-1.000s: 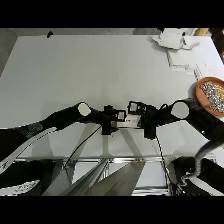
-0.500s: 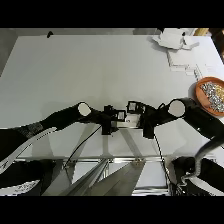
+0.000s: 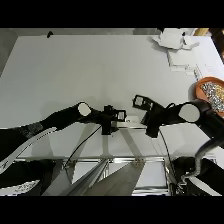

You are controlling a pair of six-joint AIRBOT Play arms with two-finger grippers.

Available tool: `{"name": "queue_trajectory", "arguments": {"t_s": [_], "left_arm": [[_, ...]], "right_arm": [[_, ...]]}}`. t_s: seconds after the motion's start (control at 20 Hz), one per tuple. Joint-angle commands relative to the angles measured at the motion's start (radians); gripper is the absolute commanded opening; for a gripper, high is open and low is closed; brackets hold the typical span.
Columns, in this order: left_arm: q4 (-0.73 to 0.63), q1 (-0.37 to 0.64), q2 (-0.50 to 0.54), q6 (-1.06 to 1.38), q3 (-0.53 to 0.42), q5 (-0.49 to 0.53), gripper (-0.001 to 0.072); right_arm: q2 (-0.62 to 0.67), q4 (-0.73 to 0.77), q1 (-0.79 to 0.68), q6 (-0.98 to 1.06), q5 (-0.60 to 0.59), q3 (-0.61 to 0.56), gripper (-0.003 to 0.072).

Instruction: Fold the box and place the chain.

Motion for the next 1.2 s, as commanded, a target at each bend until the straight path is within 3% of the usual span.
{"name": "queue_trajectory", "arguments": {"t_s": [0.0,0.2,0.35,0.45,0.95,1.15], "left_arm": [[0.0,0.0,0.0,0.0,0.0,0.0,0.0252],[0.0,0.0,0.0,0.0,0.0,0.0,0.0252],[0.0,0.0,0.0,0.0,0.0,0.0,0.0252],[0.0,0.0,0.0,0.0,0.0,0.0,0.0252],[-0.014,0.0,0.001,0.0,0.0,0.0,0.0252],[0.069,0.03,0.111,-0.096,0.0,0.017,0.0253]], "right_arm": [[0.072,-0.169,-0.117,0.245,0.032,0.008,0.0016],[0.058,-0.409,-0.437,0.457,0.1,-0.002,0.0015],[0.032,-0.42,-0.669,0.537,0.135,-0.021,0.0015],[0.027,-0.413,-0.745,0.605,0.135,-0.055,0.0015],[0.027,-0.364,-0.763,0.645,0.129,-0.081,0.0016],[0.027,-0.365,-0.763,0.644,0.129,-0.081,0.0016]]}}
